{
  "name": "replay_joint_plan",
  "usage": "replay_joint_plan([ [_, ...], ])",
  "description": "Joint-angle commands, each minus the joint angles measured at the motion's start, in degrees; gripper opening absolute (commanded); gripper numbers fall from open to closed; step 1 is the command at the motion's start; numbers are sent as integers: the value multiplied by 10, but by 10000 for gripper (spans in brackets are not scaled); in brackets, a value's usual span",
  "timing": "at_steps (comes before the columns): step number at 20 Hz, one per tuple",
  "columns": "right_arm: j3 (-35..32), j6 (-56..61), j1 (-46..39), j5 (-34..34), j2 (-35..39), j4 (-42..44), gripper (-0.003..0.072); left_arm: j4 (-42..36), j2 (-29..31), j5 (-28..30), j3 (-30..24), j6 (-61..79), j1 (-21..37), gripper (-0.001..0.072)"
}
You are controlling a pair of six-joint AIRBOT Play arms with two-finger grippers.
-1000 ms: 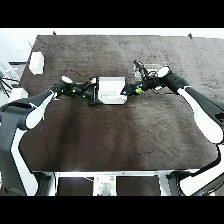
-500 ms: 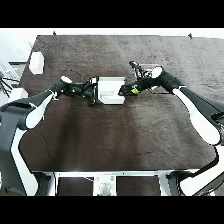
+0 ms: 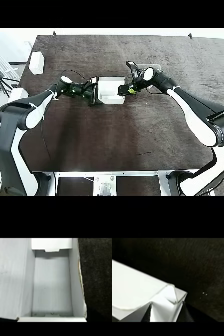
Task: Fold the box and place the chain.
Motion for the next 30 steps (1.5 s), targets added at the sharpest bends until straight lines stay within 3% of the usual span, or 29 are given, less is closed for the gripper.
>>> replay_joint_plan([
  [1,20,73,16,-3,-2,-72,438,0,0,0,0,0,0,290],
  [13,81,173,24,133,-27,-133,438,0,0,0,0,0,0,290],
  [19,148,207,50,172,-77,-143,438,0,0,0,0,0,0,290],
  [24,225,249,65,250,-116,-233,427,0,0,0,0,0,0,290],
  [30,229,296,59,250,-128,-242,414,0,0,0,0,0,0,290],
])
